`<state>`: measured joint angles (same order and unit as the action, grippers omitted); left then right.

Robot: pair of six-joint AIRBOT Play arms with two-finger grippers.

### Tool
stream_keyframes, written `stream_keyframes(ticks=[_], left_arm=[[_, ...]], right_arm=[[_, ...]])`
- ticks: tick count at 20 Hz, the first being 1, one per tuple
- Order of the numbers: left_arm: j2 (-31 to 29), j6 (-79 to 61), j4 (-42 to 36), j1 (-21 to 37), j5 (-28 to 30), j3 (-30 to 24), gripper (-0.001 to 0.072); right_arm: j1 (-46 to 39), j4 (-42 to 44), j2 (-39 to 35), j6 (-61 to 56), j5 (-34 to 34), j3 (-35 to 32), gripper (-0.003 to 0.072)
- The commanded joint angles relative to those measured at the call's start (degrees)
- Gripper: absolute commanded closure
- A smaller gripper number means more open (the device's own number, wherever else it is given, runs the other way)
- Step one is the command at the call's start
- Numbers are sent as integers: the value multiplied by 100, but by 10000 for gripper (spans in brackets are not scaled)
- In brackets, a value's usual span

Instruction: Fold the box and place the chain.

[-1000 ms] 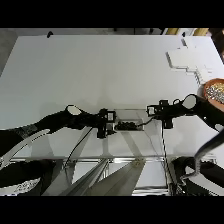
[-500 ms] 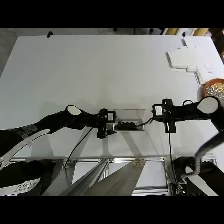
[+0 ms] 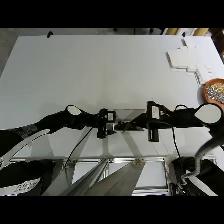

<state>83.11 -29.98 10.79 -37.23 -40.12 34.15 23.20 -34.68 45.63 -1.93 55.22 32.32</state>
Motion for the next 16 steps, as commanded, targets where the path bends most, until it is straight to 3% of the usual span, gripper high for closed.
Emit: stream_keyframes(ticks=[1,5,7,8,12,14,16], left_arm=[[-2,-2,0,0,0,2,435],[-4,-2,0,0,2,2,435],[-2,-2,0,0,2,2,435],[-2,0,0,0,0,2,435],[-2,-2,0,0,2,2,435],[-4,-2,0,0,2,2,435],[-2,-2,0,0,0,2,435]], right_arm=[[684,170,299,-450,-1366,-2,668],[815,-31,892,-450,-1541,-2,656],[815,-125,951,-452,-1499,9,493],[815,-160,951,-448,-1357,66,486],[649,-551,953,-407,-634,807,503],[247,-560,1003,-407,-398,1270,665],[-247,-568,1241,-428,-341,1587,668]])
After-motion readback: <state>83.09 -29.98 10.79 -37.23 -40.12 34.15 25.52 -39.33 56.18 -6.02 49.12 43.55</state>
